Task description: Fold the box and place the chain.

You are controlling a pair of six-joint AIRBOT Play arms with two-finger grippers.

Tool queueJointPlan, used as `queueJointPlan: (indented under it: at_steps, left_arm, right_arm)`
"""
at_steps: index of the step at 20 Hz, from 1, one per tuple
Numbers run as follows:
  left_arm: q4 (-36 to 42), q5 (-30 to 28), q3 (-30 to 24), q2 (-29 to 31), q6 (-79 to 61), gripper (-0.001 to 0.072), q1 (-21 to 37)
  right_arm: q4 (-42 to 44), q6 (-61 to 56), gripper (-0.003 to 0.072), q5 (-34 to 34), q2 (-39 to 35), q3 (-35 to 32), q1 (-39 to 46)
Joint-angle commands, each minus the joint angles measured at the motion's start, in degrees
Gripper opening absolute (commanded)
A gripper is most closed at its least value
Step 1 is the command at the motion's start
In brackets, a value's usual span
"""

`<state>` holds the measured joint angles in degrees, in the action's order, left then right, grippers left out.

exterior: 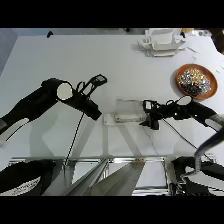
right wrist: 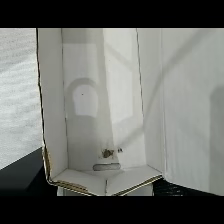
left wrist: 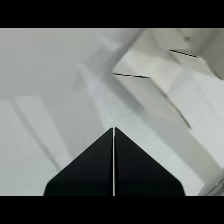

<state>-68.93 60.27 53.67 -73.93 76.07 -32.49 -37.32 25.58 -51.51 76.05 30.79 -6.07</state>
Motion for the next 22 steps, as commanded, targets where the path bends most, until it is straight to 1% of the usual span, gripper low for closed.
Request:
queueJointPlan:
  at_steps: [1,3,5,8,13,17,19,21,22]
  left_arm:
    - [4.2,-2.6,-1.8,-5.0,9.5,0.001,1.9]
    - [9.3,-3.2,-1.8,-9.1,9.3,0.001,1.7]
    - [13.3,-3.8,-1.8,-11.7,8.8,0.001,1.3]
    - [14.1,-4.7,-1.8,-13.2,8.8,0.001,0.5]
    - [15.8,-4.8,-1.7,-12.9,8.8,0.001,0.1]
    - [17.3,-4.9,-1.7,-9.3,6.2,0.0017,-0.8]
    - [18.4,-5.0,-1.7,-7.6,6.2,0.0102,-1.2]
    - [19.7,-5.0,-1.7,-6.9,6.0,0.0116,-1.9]
    - [20.4,-5.2,-1.7,-6.7,5.4,0.0175,-2.3]
  right_arm:
    - [0.0,0.0,0.0339,0.0,0.0,0.0,0.0]
    - [0.0,0.0,0.0339,0.0,0.0,0.0,0.0]
    - [0.0,0.0,0.0339,0.0,0.0,0.0,0.0]
    - [0.0,0.0,0.0339,0.0,0.0,0.0,0.0]
    - [0.0,0.0,0.0339,0.0,0.0,0.0,0.0]
    - [0.0,0.0,0.0339,0.0,0.0,0.0,0.0]
    - [0.0,0.0,0.0339,0.0,0.0,0.0,0.0]
    - [0.0,0.0,0.0339,0.0,0.0,0.0,0.0]
    - [0.0,0.0,0.0339,0.0,0.0,0.0,0.0]
